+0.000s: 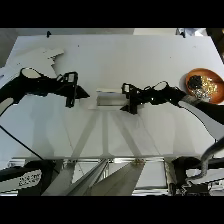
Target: Fold the box and place the chain.
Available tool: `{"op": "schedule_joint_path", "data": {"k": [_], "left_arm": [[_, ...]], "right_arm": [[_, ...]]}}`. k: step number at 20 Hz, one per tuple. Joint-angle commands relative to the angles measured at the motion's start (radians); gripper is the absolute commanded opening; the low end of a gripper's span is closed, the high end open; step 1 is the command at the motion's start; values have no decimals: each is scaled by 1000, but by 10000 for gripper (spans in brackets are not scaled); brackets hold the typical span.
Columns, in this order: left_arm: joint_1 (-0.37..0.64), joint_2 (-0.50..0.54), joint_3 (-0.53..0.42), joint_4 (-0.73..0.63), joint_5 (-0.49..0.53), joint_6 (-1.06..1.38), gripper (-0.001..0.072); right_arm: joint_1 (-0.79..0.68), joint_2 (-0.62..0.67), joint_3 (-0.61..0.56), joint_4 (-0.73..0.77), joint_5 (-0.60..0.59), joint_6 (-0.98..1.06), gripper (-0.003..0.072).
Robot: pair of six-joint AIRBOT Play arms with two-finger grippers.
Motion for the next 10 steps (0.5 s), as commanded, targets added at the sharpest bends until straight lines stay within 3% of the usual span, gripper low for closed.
{"op": "schedule_joint_path", "data": {"k": [1, 6, 10], "left_arm": [[35, 61, -1, 38, -10, -150, 6], [34, 145, -1, 256, 230, -860, 5], [-15, 144, -41, 492, 231, -1199, 3]], "right_arm": [[0, 0, 1, 0, 1, 0, 432], [0, 0, 1, 0, 1, 0, 432], [0, 0, 1, 0, 1, 0, 432]]}}
